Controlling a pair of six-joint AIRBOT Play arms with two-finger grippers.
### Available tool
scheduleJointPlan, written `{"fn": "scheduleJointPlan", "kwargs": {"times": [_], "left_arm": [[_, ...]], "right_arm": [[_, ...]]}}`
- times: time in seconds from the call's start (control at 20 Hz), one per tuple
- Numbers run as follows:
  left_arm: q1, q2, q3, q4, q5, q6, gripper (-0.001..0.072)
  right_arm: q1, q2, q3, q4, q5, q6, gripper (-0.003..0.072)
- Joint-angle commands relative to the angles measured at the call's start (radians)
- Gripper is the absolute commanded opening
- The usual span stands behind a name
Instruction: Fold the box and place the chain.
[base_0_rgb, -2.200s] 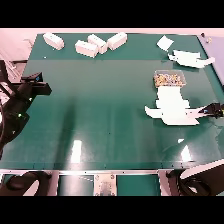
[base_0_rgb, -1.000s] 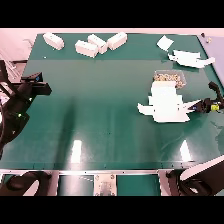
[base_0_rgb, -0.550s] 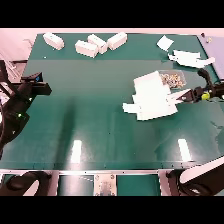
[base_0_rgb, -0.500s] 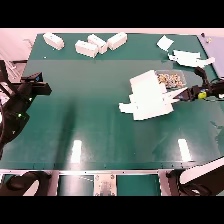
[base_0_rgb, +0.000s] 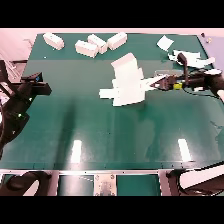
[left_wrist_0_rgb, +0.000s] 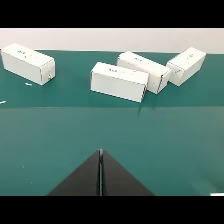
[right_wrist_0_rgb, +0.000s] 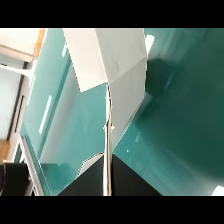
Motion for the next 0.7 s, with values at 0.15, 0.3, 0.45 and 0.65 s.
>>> {"fn": "scheduleJointPlan", "kwargs": {"times": [0.15,0.3,0.45,0.65], "left_arm": [[0.001,0.000,0.001,0.000,0.000,0.000,0.0020],[0.001,0.000,0.001,0.000,0.000,0.000,0.0020],[0.001,0.000,0.001,0.000,-0.012,0.000,0.0020],[0.001,0.000,0.001,0.000,-0.034,0.000,0.0020]], "right_arm": [[0.130,0.011,-0.177,0.043,-0.261,0.025,-0.0001],[0.184,0.007,-0.197,0.029,-0.359,0.035,-0.0001],[0.229,0.006,-0.198,-0.074,-0.463,0.080,-0.0001],[0.237,-0.005,-0.213,-0.116,-0.488,0.079,-0.0001]]}}
